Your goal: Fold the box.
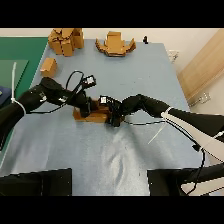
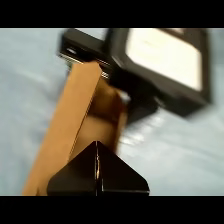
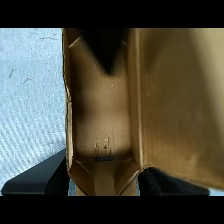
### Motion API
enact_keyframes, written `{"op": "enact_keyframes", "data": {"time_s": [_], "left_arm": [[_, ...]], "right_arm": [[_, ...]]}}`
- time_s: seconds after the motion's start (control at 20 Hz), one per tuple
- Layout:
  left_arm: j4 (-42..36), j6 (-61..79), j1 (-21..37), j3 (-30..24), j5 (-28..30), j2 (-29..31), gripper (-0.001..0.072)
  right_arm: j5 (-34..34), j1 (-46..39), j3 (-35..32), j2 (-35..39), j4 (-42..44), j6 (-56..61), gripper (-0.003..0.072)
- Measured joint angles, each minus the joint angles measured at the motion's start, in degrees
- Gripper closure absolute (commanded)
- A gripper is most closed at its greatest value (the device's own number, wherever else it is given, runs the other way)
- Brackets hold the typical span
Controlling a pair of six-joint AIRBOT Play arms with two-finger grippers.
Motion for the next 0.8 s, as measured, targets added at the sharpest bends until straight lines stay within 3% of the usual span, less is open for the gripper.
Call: {"op": "enact_keyframes", "data": {"time_s": [0.15,0.25,0.55,0.8], "left_arm": [[1.6,-3.0,-2.5,3.5,8.0,-2.9,0.0696],[6.9,-8.6,-3.5,7.3,8.7,-6.6,0.0695],[19.4,-19.2,-5.1,20.5,-6.6,-19.1,0.0695],[22.4,-22.3,-3.2,26.4,-13.5,-20.2,0.0698]], "right_arm": [[0.1,0.0,0.0,0.0,0.0,0.0,0.0609],[0.1,0.0,0.0,0.0,0.0,0.0,0.0609],[0.2,0.0,0.0,0.0,0.0,0.1,0.0609],[0.1,0.0,0.0,0.0,0.0,0.0,0.0609]]}}
